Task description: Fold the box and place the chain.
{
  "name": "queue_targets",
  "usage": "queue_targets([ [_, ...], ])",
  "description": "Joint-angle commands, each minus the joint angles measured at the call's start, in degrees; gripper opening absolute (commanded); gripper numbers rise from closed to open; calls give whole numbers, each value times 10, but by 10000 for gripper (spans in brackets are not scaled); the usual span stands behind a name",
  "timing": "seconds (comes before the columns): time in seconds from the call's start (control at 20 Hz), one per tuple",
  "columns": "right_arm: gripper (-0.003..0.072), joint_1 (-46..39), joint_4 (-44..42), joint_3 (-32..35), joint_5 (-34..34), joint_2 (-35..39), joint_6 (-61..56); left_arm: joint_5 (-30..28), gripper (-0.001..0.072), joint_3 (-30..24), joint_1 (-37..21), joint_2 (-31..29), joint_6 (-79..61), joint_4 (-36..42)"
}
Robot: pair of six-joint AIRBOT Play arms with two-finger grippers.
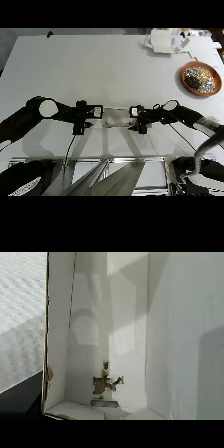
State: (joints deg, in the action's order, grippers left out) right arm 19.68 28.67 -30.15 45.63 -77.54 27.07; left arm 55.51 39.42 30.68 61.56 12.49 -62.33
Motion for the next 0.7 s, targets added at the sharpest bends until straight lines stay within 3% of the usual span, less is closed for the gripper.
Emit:
queue_targets([
  [0.0, 270, 0, 0, 0, 0, 0, 0, -21, 378, 0, -20, 46, -122, 30],
  [0.35, 270, 0, 0, 0, 0, 0, 0, -78, 393, 0, -35, 118, -177, 116],
  [0.65, 270, 0, 0, 0, 0, 0, 0, -70, 391, 0, -20, 128, -179, 124],
])
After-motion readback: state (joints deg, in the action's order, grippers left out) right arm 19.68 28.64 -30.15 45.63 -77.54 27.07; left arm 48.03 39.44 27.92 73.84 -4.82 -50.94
